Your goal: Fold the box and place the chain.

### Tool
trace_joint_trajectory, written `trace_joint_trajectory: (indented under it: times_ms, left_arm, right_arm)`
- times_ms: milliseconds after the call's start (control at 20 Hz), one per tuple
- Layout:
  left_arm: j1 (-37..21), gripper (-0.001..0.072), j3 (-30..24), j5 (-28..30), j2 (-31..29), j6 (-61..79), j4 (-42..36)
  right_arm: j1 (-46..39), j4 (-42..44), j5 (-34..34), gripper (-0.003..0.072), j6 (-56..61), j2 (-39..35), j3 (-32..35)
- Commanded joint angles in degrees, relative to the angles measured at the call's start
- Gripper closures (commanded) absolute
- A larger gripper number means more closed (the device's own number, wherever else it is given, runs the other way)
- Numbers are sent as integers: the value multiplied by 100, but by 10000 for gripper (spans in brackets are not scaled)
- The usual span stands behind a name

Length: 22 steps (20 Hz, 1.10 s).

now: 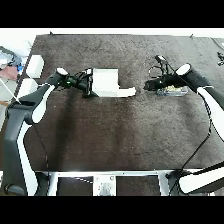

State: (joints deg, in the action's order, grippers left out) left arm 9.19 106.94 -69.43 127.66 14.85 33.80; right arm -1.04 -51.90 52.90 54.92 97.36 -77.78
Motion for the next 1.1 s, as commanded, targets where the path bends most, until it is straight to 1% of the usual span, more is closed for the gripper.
trace_joint_trajectory:
  times_ms: [0,100,300,400,550,700,750,800,1000,1050]
  left_arm:
    - [-7,637,7,-22,-4,0,2]
    - [-7,637,7,-2,-4,2,2]
    - [-7,637,7,-11,-4,2,2]
    - [-7,637,7,-7,-4,2,2]
    - [-7,637,7,-9,-2,0,2]
    - [-7,637,7,-17,-2,0,2]
    - [-7,637,7,-11,-2,2,2]
    - [-7,637,7,2,-2,2,2]
    - [-7,637,7,-7,-4,0,0]
    - [-7,637,7,-4,-4,2,0]
  right_arm:
    - [-66,986,-127,677,-175,310,146]
    - [-4,1410,-166,677,-442,501,146]
    - [216,1478,-413,677,-448,833,146]
    - [380,1818,-415,677,-748,922,146]
    - [568,2538,-254,676,-1207,887,136]
    - [640,2634,-439,673,-1200,584,136]
    - [669,2662,-511,598,-1128,503,133]
    - [717,2664,-566,507,-1078,470,133]
    - [890,2664,-824,498,-815,531,127]
    - [925,2717,-811,310,-813,531,103]
